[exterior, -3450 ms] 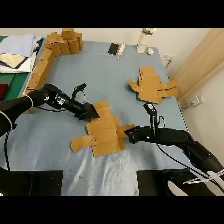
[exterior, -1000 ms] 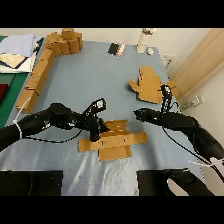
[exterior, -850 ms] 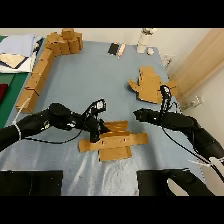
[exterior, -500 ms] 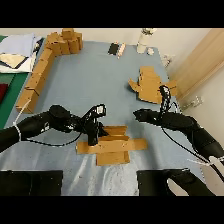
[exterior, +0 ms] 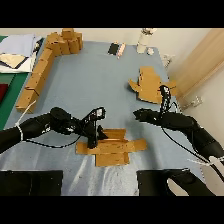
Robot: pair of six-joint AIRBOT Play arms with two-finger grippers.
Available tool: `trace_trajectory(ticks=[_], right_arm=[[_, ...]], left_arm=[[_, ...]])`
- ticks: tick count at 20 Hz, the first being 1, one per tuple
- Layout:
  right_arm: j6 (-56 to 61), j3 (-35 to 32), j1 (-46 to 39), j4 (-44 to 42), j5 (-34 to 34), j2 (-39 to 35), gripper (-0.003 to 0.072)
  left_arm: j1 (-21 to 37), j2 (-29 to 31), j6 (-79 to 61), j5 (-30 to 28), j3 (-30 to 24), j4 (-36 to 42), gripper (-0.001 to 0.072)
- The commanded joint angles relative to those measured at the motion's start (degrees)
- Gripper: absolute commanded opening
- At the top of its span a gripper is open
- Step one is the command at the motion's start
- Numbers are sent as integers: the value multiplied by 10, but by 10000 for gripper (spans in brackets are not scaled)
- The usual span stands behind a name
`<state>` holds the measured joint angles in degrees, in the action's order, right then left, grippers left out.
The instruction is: Fold the box.
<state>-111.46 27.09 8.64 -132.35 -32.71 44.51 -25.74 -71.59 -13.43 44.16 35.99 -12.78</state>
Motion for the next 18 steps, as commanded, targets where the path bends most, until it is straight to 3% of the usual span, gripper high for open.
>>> trace_trajectory(ticks=[1,6,10,14,18], right_arm=[[1,1,0,-2,-23,0,23],[50,1,0,11,-127,-48,4],[206,1,61,151,-198,-139,4],[251,1,235,218,-240,-212,4],[243,-11,469,379,-278,-176,3]], left_arm=[[1,-1,10,0,-1,-3,14],[0,-1,10,-1,-1,-3,13],[0,-1,10,-1,-1,-3,13],[0,-1,10,-1,-1,-3,14],[0,-1,10,-1,-1,-3,14]])
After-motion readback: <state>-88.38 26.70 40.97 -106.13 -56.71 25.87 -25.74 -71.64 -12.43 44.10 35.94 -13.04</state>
